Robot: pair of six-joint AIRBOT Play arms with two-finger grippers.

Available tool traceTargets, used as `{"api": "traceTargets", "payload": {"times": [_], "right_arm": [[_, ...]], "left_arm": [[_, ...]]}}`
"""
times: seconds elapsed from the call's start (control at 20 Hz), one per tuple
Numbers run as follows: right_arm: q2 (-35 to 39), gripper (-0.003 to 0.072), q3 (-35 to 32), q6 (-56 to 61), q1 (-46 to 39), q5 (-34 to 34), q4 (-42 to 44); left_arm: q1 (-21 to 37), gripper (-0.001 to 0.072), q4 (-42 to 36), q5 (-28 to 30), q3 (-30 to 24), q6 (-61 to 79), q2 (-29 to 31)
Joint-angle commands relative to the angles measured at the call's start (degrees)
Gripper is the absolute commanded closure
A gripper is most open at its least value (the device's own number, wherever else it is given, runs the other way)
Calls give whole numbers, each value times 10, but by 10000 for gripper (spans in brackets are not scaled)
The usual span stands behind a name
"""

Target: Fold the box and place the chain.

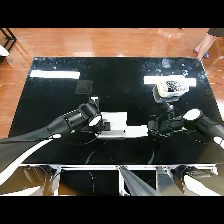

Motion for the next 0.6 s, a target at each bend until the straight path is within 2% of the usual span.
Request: {"api": "traceTargets", "payload": {"times": [0.0, 0.05, 0.15, 0.2, 0.55], "right_arm": [[-17, 602, 4, -23, 69, -23, 62], [-16, 392, 10, -23, 80, -14, 62], [-16, 55, 28, -29, 83, 19, 61], [-16, 5, 40, -36, 83, 39, 57], [-16, 7, 94, -42, 83, 114, 64]], "left_arm": [[0, 690, 0, 1, 0, 0, 0], [0, 690, 0, 1, 0, 0, 0], [0, 690, 0, 1, 0, 0, 0], [0, 690, 0, 1, 0, 0, 0], [0, 689, 0, 1, 0, 0, 0]]}}
